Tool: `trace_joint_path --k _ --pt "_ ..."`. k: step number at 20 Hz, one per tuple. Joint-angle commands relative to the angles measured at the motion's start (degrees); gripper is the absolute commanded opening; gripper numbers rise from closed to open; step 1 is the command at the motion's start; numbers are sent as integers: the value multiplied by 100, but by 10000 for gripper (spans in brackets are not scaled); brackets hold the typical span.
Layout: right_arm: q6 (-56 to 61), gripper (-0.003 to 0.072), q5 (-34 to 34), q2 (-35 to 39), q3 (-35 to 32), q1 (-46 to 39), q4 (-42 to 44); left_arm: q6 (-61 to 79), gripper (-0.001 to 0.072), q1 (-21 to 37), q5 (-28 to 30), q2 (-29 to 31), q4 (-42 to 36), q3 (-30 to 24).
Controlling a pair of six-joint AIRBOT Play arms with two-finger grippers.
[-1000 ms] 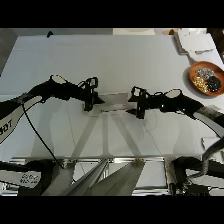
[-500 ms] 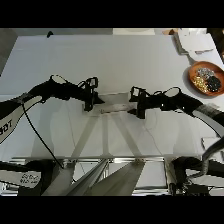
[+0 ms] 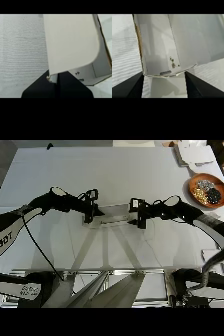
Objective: Fold the box and place the chain.
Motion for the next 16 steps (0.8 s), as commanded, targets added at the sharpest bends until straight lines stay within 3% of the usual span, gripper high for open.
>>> trace_joint_path --k 1,10,16 --pt "-216 540 39 -114 96 -35 72 2 14 -4 -2 -2 2 -2" --pt "-584 540 885 -605 562 -164 291 2 14 -4 -2 -2 4 -2" --pt "-551 540 876 -621 570 -166 203 2 14 -4 -2 -2 2 -2"
